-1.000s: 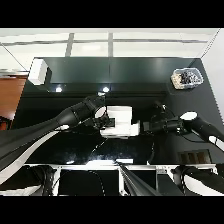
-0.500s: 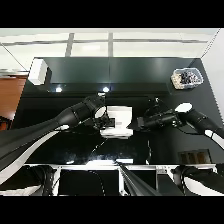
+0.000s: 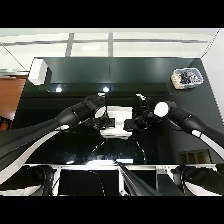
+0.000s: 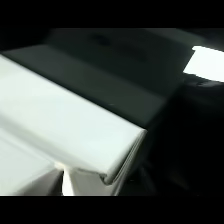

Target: Fold the box and place the chain.

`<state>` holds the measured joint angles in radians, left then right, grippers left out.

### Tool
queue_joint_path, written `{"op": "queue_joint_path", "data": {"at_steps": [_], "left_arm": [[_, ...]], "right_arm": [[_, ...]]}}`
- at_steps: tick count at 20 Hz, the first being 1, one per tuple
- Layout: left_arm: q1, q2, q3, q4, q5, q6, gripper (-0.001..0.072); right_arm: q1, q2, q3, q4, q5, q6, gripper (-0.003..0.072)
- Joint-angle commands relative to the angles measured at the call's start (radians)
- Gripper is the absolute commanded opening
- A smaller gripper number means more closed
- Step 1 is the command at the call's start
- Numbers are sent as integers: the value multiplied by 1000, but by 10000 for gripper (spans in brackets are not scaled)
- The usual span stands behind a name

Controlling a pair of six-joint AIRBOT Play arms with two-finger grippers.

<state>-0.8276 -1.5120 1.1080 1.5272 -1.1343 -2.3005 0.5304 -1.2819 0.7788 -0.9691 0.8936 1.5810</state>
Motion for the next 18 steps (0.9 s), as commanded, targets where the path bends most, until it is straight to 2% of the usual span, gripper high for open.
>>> {"op": "queue_joint_path", "data": {"at_steps": [1,2,4,6,8,14,18], "left_arm": [[0,0,1,1,-1,0,26],[0,0,1,1,-1,0,26],[0,0,1,1,-1,0,26],[0,0,1,1,-1,0,26],[0,0,1,1,-1,0,26],[0,0,1,1,-1,0,26],[0,0,1,1,-1,0,26]], "right_arm": [[73,-24,81,-219,35,247,411],[76,-36,99,-218,56,282,411],[77,-62,130,-226,91,342,331],[91,-85,163,-282,129,431,330],[123,-108,196,-356,180,495,261],[184,-153,218,-395,206,589,261],[188,-154,218,-402,178,613,253]]}}
